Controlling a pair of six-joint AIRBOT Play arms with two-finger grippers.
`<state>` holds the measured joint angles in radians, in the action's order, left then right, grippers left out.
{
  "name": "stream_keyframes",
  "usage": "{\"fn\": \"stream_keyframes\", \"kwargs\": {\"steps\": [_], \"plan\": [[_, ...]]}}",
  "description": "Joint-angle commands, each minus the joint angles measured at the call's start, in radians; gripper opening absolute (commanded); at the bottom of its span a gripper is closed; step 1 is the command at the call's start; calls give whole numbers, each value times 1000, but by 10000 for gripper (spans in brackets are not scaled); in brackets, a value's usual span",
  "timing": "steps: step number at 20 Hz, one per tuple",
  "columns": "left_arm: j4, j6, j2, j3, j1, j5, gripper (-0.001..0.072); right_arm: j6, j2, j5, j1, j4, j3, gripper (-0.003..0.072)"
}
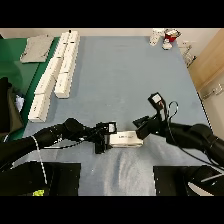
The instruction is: Fold the box.
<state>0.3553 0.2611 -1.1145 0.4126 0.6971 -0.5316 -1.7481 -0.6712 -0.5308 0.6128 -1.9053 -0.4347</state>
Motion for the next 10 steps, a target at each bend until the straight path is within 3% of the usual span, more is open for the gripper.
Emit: {"fn": "stream_keyframes", "kwargs": {"steps": [1,5,10], "plan": [[0,0,0,1,0,0,462,67,-116,-355,-220,85,-166,17],[0,0,0,1,0,0,462,79,-322,-547,-364,87,-326,16],[0,0,0,1,0,0,462,112,-493,-576,-378,83,-420,16]]}}
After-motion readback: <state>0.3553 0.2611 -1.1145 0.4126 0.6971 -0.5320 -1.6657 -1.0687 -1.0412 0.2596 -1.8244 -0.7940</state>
